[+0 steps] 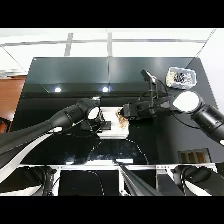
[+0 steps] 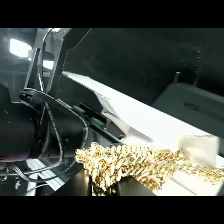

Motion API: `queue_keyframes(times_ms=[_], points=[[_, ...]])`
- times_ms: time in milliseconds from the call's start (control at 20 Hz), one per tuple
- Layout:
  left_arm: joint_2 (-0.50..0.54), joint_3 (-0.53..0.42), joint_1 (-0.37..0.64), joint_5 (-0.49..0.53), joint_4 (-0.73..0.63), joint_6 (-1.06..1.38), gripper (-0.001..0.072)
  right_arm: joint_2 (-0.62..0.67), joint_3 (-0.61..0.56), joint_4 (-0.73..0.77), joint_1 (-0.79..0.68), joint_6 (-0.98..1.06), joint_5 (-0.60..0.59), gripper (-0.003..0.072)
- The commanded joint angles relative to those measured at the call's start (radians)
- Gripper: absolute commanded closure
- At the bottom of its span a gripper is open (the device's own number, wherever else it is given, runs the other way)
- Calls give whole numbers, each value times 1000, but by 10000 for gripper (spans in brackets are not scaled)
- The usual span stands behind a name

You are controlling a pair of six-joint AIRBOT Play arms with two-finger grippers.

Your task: Fold the box and place the chain.

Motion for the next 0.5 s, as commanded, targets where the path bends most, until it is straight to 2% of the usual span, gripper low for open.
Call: queue_keyframes(times_ms=[0, 300, 450], points=[[0, 1, 0, 0, 0, 0, 680, -10, -2, 30, 26, 0, -26, 670], [0, 1, 0, 0, 0, 0, 681, -9, 127, 28, 22, -8, -10, 670], [0, 1, 0, 0, 0, 0, 680, -9, 136, 14, 23, -7, -3, 670]])
